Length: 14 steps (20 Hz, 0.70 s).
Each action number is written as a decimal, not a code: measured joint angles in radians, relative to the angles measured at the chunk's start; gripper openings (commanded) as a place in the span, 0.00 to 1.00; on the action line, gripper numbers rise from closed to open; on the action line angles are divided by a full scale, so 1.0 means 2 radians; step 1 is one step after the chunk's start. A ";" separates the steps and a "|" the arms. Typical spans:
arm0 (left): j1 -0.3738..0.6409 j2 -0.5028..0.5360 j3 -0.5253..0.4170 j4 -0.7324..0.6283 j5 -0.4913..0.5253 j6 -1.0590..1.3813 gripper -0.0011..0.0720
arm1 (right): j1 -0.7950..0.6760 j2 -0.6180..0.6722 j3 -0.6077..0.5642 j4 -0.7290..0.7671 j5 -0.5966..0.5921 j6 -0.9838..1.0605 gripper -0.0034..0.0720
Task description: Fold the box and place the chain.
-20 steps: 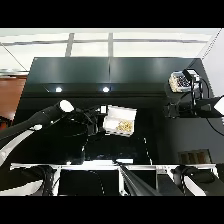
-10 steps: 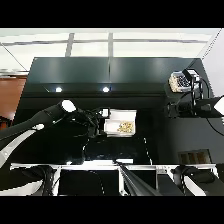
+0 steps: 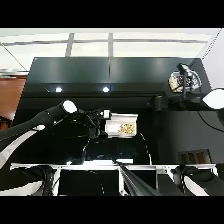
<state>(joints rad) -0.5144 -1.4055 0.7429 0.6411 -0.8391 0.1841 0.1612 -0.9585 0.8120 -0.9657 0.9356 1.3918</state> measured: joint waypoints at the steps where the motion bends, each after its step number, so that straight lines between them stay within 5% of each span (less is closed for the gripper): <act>1: 0.000 0.000 0.000 0.000 0.002 -0.002 0.52 | 0.010 -0.020 0.000 0.031 -0.018 -0.026 0.85; 7: -0.001 0.000 0.000 -0.001 0.019 -0.016 0.52 | 0.060 -0.094 0.005 0.105 -0.042 -0.219 0.85; 10: -0.001 0.000 0.000 -0.001 0.022 -0.018 0.52 | 0.064 -0.103 0.023 0.107 -0.006 -0.317 0.85; 12: -0.001 0.000 0.000 0.000 0.023 -0.019 0.52 | 0.065 -0.105 0.034 0.094 0.030 -0.361 0.99; 14: -0.001 0.000 0.000 0.000 0.024 -0.019 0.52 | 0.068 -0.107 0.040 0.078 0.061 -0.386 0.99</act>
<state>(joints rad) -0.5156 -1.4055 0.7429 0.6407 -0.7914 0.1463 0.2970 -1.1717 0.8925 -0.8104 1.0584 0.6205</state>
